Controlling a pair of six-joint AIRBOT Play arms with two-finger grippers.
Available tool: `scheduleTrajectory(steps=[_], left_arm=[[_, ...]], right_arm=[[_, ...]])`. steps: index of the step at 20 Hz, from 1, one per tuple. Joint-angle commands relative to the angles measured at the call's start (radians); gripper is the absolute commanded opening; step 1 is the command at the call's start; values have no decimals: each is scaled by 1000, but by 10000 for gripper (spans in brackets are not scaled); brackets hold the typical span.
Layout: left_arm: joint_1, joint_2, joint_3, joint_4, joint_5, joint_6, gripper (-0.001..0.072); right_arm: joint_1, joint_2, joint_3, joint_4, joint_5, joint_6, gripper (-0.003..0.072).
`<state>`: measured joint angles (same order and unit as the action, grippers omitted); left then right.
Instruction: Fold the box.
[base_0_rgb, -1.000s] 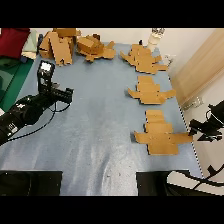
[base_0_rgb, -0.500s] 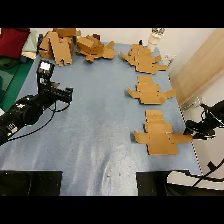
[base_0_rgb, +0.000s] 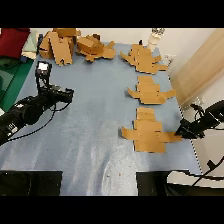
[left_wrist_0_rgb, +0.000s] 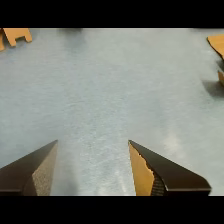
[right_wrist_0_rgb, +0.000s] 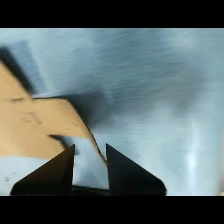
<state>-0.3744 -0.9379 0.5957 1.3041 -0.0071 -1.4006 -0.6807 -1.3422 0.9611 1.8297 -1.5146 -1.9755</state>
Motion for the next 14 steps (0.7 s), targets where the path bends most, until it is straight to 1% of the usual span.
scheduleTrajectory(steps=[1, 4, 9, 11, 14], left_arm=[[0, 0, 0, -79, -12, -14, 657], [0, 0, 0, -97, -69, -14, 656], [0, 0, 0, -125, -205, -14, 657], [0, 0, 0, -138, -233, -14, 657], [0, 0, 0, -138, -268, -14, 656]], right_arm=[[2, -1, 0, 200, -134, -41, 297], [2, -1, -1, 219, -148, -39, 297], [2, -4, -1, 198, -143, -38, 296], [2, -4, -1, 187, -141, -38, 296], [2, -4, -1, 141, -99, -38, 296]])
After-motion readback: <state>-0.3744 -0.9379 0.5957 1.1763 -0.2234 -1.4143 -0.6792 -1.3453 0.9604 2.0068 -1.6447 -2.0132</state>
